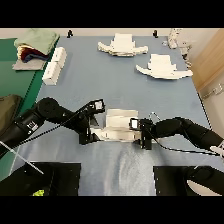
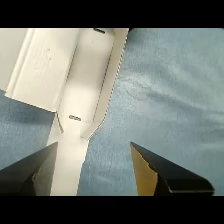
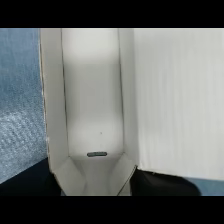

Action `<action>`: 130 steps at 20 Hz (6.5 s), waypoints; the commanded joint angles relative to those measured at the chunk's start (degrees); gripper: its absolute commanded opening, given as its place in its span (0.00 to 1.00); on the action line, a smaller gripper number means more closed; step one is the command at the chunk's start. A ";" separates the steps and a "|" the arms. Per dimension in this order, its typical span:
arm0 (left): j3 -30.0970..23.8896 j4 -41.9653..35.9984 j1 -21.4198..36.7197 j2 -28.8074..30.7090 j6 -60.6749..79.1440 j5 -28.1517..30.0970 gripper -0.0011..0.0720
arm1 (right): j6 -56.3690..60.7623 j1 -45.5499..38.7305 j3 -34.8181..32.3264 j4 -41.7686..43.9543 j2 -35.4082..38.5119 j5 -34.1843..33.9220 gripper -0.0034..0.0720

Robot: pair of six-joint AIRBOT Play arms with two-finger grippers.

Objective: Fold the box.

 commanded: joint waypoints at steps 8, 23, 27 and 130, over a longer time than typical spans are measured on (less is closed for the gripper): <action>-3.67 -5.77 3.32 -11.37 23.96 9.42 0.96 | 0.00 0.02 0.07 0.00 0.02 0.00 0.73; -3.63 -11.78 -1.57 -13.88 28.39 15.26 0.18 | 0.00 0.02 0.07 0.00 0.02 0.00 0.73; -3.63 -6.95 2.16 -12.66 28.22 15.19 0.43 | 0.00 0.02 0.07 -0.02 0.02 0.00 0.73; -11.34 -16.85 12.04 -6.95 -45.86 8.13 0.64 | 0.00 0.02 0.07 -0.15 0.02 0.02 0.73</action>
